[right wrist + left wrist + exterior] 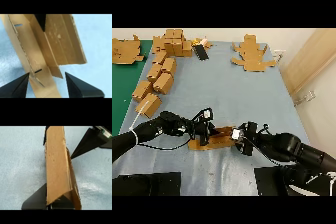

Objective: Fold the box.

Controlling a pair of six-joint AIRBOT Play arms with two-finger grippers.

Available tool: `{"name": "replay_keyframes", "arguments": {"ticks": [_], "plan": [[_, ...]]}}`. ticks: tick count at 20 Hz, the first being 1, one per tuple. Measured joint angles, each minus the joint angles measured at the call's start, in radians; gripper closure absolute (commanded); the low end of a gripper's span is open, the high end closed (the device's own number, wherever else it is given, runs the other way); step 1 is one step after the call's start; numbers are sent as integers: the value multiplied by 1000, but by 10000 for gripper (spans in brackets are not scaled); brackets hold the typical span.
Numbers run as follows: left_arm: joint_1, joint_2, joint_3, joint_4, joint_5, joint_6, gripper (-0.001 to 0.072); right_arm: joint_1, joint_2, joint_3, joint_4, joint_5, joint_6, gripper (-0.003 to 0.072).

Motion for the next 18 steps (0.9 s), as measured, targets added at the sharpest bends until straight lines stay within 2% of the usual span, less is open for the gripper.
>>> {"name": "replay_keyframes", "arguments": {"ticks": [3,6,10,18], "plan": [[0,0,0,0,0,0,695,-135,-26,3,323,-37,-376,-25],[0,0,0,0,0,0,695,-225,-82,28,527,-77,-641,-24],[0,0,0,0,0,0,695,-272,-190,88,635,-117,-804,-24],[0,0,0,0,0,0,695,-290,-347,134,681,-156,-880,-23]]}}
